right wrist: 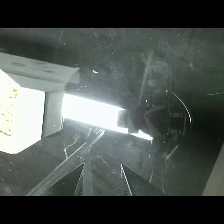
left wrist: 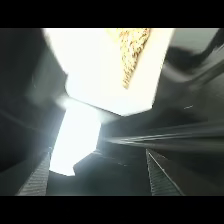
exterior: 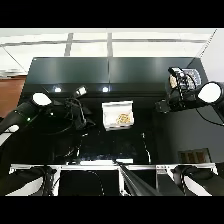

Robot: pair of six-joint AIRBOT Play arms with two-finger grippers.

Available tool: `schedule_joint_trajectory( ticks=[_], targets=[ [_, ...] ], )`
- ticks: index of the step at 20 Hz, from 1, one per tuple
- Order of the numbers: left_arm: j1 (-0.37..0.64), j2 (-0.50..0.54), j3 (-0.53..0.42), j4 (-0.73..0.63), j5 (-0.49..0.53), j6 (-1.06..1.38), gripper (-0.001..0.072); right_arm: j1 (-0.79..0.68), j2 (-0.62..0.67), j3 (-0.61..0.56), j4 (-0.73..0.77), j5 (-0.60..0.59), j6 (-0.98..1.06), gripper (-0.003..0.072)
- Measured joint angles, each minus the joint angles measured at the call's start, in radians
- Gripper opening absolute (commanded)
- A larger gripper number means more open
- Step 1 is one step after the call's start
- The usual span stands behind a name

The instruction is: Fold the box and place the chain.

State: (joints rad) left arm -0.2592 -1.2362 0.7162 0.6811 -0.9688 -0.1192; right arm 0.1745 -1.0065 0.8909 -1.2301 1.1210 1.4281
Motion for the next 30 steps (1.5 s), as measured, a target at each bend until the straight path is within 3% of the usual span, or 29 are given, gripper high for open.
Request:
schedule_joint_trajectory(
  ticks=[3,8,17,30],
  targets=[
    [-0.013,-0.065,0.006,-0.047,0.049,0.260,0.0717,0.000,0.000,0.000,0.003,-0.006,0.001,0.0282],
    [-0.038,-0.148,0.020,-0.147,0.063,0.425,0.0719,0.000,0.000,0.000,0.006,-0.019,0.004,0.0282],
    [-0.111,-0.183,0.029,-0.132,0.111,0.376,0.0719,0.000,0.000,0.000,0.006,-0.061,0.004,0.0282],
    [-0.140,-0.186,0.029,-0.120,0.129,0.321,0.0719,0.000,0.000,0.000,0.006,-0.074,0.003,0.0282]
  ],
)
